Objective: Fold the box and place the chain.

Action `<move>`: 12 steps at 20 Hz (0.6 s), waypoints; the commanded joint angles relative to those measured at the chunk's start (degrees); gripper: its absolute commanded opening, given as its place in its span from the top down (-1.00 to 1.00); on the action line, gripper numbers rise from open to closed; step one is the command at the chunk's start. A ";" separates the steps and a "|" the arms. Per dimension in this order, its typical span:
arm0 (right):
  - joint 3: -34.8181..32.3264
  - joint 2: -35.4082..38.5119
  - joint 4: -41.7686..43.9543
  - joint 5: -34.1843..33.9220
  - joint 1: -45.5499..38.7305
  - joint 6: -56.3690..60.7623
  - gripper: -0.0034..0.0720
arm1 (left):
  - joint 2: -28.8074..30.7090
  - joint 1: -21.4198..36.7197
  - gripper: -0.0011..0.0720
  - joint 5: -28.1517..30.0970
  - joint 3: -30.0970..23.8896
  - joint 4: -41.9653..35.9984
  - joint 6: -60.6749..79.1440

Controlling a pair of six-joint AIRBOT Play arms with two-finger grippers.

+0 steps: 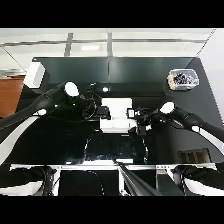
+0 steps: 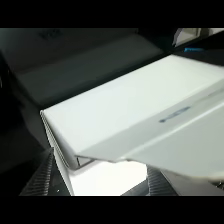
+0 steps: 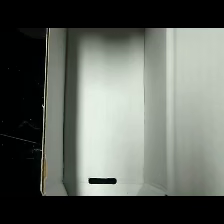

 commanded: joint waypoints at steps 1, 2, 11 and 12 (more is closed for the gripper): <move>0.02 0.00 0.02 0.00 0.04 0.02 0.10 | -0.66 0.04 -0.75 0.37 0.42 -0.22 -0.24; 0.02 0.00 0.02 0.00 0.04 0.02 0.10 | -0.90 0.04 -0.75 0.17 0.66 -0.22 -0.22; 0.02 0.00 0.02 0.00 0.04 0.02 0.10 | -0.92 0.04 -0.49 -1.16 1.38 1.55 -0.22; 0.02 0.00 0.02 0.00 0.04 0.02 0.10 | -0.92 0.04 -0.49 -1.36 1.38 1.55 -0.22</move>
